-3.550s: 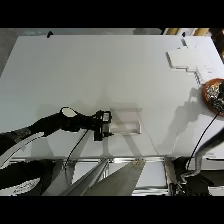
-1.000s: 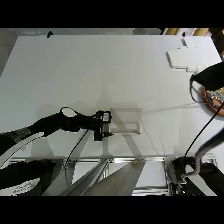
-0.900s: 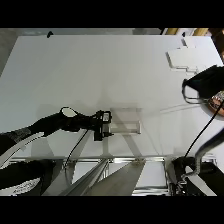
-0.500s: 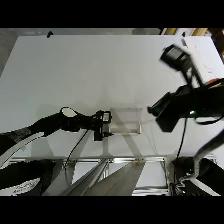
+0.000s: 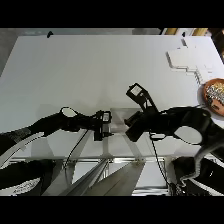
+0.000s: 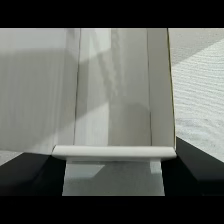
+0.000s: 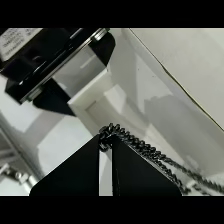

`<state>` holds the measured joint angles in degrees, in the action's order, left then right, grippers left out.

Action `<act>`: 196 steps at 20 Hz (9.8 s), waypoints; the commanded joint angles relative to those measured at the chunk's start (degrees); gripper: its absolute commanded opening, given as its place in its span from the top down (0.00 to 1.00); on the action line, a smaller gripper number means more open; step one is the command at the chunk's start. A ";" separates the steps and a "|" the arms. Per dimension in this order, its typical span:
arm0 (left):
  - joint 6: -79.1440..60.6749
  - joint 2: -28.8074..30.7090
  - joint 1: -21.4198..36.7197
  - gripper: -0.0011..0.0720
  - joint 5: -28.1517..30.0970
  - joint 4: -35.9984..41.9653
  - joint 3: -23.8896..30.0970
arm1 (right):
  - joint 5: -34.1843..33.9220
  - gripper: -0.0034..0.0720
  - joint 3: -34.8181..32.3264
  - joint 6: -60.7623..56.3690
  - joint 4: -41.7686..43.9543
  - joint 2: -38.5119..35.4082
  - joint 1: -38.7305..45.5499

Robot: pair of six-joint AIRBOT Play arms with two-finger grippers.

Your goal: Fold the box and place the chain.

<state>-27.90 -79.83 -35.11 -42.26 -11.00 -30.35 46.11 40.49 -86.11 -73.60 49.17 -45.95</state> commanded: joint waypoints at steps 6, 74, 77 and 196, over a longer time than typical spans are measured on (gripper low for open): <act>-0.02 0.02 0.00 0.53 0.02 -0.02 0.00 | -9.27 0.90 -3.06 -0.26 1.38 11.96 -5.79; -0.02 0.02 0.00 0.53 0.02 -0.02 0.00 | -7.48 0.93 -4.37 51.32 15.72 6.43 5.18; 0.00 0.02 0.00 0.53 0.02 -0.02 0.00 | -7.72 0.87 -4.37 51.41 17.35 10.01 5.18; 0.00 0.02 0.00 0.53 0.02 -0.02 0.00 | -19.17 0.81 -9.18 71.49 33.97 4.68 1.33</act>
<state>-27.90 -79.83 -35.11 -42.24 -11.00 -30.35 31.99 31.31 -14.41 -39.38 51.88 -43.33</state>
